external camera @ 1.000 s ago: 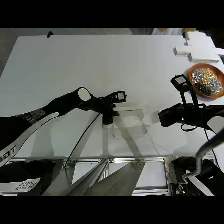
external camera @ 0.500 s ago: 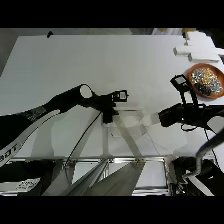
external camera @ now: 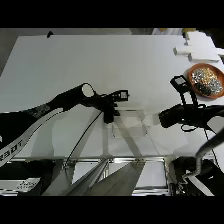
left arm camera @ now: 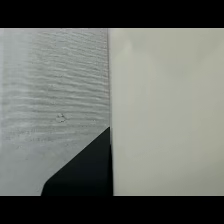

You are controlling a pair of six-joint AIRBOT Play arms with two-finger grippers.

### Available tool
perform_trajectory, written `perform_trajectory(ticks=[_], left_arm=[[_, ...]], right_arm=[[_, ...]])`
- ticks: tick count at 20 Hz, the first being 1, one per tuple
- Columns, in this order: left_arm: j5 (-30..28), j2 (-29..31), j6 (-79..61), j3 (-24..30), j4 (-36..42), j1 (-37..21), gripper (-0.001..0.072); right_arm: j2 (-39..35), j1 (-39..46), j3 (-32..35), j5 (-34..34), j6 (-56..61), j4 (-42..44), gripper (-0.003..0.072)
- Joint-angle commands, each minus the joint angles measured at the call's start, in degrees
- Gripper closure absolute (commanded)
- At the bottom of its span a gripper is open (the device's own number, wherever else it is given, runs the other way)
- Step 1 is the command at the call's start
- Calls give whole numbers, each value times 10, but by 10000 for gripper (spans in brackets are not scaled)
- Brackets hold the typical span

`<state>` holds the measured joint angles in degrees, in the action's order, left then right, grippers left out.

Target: Fold the box and place the chain.

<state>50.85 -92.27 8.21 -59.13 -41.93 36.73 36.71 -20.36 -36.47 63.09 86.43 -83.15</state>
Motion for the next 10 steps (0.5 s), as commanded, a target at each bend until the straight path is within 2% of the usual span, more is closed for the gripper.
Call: perform_trajectory(ticks=[1, 10], left_arm=[[4, -4, -16, 0, -6, 0, 705], [4, -4, -16, 0, -18, 0, 698]], right_arm=[[0, 0, 0, 6, 0, 0, 367], [0, 0, 0, 6, 0, 0, 367]])
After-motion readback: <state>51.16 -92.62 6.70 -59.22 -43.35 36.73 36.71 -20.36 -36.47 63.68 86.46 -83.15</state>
